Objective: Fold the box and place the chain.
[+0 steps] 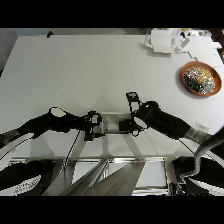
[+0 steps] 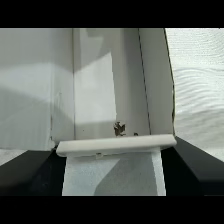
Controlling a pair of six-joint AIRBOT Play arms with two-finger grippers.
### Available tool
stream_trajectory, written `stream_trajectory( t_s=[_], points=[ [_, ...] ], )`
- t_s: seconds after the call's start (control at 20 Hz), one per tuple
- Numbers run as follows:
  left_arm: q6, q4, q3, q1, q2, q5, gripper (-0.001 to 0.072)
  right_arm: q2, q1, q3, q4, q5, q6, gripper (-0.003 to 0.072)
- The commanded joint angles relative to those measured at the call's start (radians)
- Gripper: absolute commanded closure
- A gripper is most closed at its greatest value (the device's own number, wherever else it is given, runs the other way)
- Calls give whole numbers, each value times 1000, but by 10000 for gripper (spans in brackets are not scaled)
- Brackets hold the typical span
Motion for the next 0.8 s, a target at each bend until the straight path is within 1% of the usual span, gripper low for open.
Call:
stream_trajectory(
  t_s=[0.0,0.1,0.3,0.35,0.4,0.5,0.65,0.75],
  points=[
    [0,0,0,0,0,0,573,68,0,0,-35,98,-76,381],
    [0,0,0,0,0,0,573,139,0,0,-54,161,-114,380],
    [0,0,0,0,0,1,573,308,-11,25,-55,219,-193,386],
    [0,0,0,0,0,1,573,342,-42,47,-55,232,-222,402],
    [0,0,0,0,0,0,573,363,-91,74,-55,241,-261,455],
    [0,0,0,0,0,1,573,371,-241,132,-55,250,-375,491],
    [0,0,0,0,0,1,573,344,-545,196,-54,219,-570,505],
    [0,0,0,0,0,0,573,293,-754,241,-55,210,-692,508]
  ],
)
